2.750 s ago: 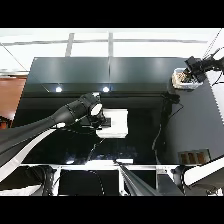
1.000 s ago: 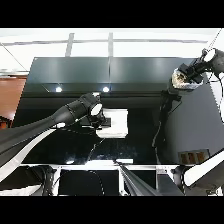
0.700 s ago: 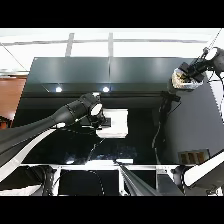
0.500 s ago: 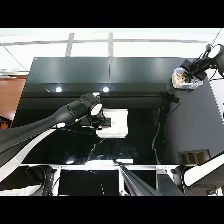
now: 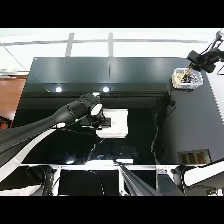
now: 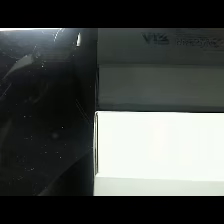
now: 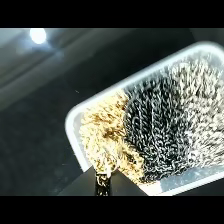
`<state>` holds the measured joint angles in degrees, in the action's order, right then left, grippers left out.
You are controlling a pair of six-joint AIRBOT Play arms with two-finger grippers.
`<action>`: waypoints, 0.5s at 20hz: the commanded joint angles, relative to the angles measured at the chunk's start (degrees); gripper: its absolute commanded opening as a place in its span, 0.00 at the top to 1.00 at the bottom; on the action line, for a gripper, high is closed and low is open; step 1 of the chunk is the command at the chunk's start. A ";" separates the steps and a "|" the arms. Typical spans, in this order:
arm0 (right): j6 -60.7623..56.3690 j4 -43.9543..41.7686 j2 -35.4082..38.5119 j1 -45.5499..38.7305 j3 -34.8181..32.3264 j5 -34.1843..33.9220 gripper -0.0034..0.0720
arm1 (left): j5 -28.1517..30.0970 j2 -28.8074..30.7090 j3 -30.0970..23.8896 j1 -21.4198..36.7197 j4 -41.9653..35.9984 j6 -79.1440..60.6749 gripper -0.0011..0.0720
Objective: Fold the box and place the chain.
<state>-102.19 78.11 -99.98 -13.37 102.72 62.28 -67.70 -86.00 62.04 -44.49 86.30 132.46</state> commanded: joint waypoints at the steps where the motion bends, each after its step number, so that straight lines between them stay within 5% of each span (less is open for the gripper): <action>1: 4.26 -0.04 5.66 -0.02 0.11 -1.14 0.94 | 0.15 0.00 0.04 0.02 0.00 0.00 0.95; 10: 9.73 -2.49 25.27 0.02 0.11 -10.03 0.94 | 0.07 0.00 0.02 0.02 0.00 0.00 0.95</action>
<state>-94.74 76.90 -80.09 -13.37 102.78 55.51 -67.64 -86.00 62.04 -44.49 86.28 132.49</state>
